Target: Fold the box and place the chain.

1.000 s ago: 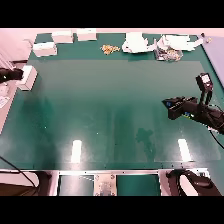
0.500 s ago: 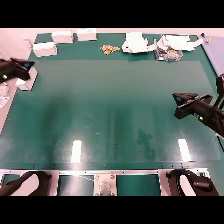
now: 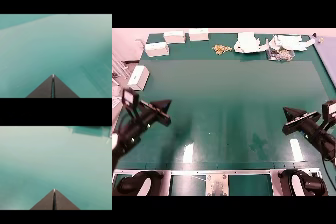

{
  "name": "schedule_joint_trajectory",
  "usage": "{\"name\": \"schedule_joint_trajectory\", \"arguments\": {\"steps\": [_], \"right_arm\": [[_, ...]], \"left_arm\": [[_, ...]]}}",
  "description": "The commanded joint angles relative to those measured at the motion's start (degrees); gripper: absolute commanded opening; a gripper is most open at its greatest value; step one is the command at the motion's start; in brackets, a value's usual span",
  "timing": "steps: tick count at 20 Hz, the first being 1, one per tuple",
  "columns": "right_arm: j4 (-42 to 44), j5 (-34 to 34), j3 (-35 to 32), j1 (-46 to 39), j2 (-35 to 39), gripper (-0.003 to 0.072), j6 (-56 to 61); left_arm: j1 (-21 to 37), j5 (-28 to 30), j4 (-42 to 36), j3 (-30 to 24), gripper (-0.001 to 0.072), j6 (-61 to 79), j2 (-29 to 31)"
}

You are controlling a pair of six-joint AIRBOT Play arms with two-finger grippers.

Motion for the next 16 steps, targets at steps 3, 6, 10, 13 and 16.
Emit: {"name": "schedule_joint_trajectory", "arguments": {"steps": [3,6,10,13,16], "right_arm": [[0.7,-3.8,-7.3,0.0,4.7,0.0003,0.0],[0.0,-4.0,-7.2,0.0,4.7,0.0005,0.0],[-0.1,-4.1,-7.3,0.0,4.7,0.0005,0.0],[-0.1,-4.1,-7.3,0.0,4.7,0.0005,0.0],[-0.1,-4.1,-7.3,0.0,4.7,0.0005,0.0]], "left_arm": [[-5.4,7.2,-0.9,-13.8,0.0015,0.7,9.3],[-5.4,7.1,-0.9,-14.8,0.0020,0.7,9.4],[-5.4,6.9,-0.9,-14.6,0.0021,0.6,9.4],[-5.4,7.0,-0.9,-14.6,0.0021,0.6,9.4],[-5.4,7.0,-0.9,-14.6,0.0021,0.6,9.4]]}}
